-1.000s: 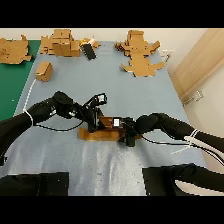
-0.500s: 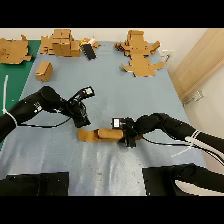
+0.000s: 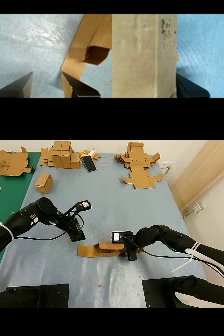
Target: Fold the box.
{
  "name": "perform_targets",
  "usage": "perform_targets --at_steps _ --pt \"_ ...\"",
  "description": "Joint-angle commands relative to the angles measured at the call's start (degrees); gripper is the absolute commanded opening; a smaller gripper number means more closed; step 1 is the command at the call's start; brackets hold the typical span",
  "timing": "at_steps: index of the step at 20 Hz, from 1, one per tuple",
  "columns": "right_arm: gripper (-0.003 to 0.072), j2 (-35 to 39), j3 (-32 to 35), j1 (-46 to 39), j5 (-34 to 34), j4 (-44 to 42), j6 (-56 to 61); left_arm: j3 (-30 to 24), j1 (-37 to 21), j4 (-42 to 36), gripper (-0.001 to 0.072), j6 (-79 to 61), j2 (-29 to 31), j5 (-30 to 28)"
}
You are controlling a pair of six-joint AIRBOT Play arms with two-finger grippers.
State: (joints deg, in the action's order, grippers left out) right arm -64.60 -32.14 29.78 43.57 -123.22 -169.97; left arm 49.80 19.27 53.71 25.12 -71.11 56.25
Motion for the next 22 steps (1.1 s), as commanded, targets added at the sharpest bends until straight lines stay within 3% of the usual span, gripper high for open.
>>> perform_targets --at_steps 1,15,16,17,20,22 --pt "0.0417 0.0 0.0 0.0 1.2 0.0 -1.6 0.0 0.0 0.4 0.0545 0.5 0.0 1.1" --pt "0.0417 -1.4 0.0 0.0 1.2 0.0 -1.6 0.0 0.1 0.4 0.0543 7.9 0.0 9.2" --pt "0.0417 -1.4 0.0 0.0 1.1 0.0 -1.6 0.0 0.1 0.3 0.0398 9.4 0.0 10.3" --pt "0.0416 -1.4 0.0 0.0 1.2 0.0 -1.6 0.0 0.1 0.3 0.0012 10.2 0.0 12.4" --pt "0.0417 -1.4 0.0 0.0 1.2 0.0 -1.6 -0.4 2.4 0.1 0.0009 15.4 0.0 18.4" --pt "0.0417 -1.4 0.0 0.0 1.3 0.0 -1.6 -2.3 7.1 -1.4 0.0010 21.7 0.1 21.0"
